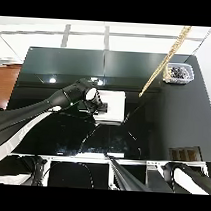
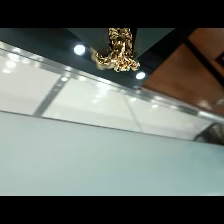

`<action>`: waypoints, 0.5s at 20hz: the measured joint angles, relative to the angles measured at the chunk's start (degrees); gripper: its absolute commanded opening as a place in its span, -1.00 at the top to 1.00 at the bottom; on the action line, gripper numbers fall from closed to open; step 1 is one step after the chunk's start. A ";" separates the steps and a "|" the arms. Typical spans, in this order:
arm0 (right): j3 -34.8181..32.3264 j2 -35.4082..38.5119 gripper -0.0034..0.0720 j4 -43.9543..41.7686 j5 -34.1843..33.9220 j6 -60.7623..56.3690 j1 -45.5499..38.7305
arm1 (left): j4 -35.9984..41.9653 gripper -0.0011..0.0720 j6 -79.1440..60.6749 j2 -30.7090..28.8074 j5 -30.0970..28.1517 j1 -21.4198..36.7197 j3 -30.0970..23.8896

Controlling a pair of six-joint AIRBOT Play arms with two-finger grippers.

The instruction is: Fold the box and place the chain.

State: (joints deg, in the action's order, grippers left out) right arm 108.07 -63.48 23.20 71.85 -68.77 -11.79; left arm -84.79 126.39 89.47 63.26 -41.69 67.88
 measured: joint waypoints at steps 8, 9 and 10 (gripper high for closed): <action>0.00 0.24 0.87 -4.92 7.50 0.83 4.87 | 0.00 0.89 0.00 0.00 0.02 0.00 0.00; 0.00 0.24 0.87 -4.85 7.96 0.83 5.86 | 0.00 0.89 0.00 0.00 0.02 0.00 0.00; 0.00 0.22 0.87 -4.63 8.13 0.83 6.91 | 0.00 0.89 0.00 0.00 0.02 0.00 0.00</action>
